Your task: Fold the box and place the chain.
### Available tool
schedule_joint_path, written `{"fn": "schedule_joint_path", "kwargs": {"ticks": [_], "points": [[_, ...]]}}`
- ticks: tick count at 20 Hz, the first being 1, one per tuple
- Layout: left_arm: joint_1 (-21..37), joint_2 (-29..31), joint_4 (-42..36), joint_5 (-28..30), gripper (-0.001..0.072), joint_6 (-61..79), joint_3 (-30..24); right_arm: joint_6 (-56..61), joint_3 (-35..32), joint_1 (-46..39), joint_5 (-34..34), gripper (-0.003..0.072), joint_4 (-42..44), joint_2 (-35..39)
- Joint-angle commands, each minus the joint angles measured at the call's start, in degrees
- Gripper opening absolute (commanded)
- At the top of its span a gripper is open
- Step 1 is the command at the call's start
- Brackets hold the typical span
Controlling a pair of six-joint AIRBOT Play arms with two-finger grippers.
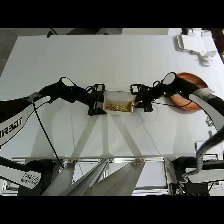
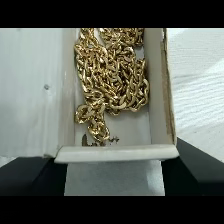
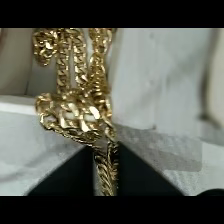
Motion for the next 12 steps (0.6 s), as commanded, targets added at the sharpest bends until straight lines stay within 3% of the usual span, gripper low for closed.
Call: {"fn": "schedule_joint_path", "kwargs": {"ticks": [1,5,12], "points": [[0.0,0.0,0.0,0.0,0.0214,0.0,0.0,7.3,0.0,0.3,-1.2,0.0012,-2.3,-0.2],[0.0,0.0,0.0,0.0,0.0214,0.0,0.0,18.5,0.0,0.3,1.9,0.0011,-8.4,4.6],[0.0,0.0,0.0,0.0,0.0214,0.0,0.0,34.3,0.0,0.3,6.0,0.0010,-8.2,19.3]]}}
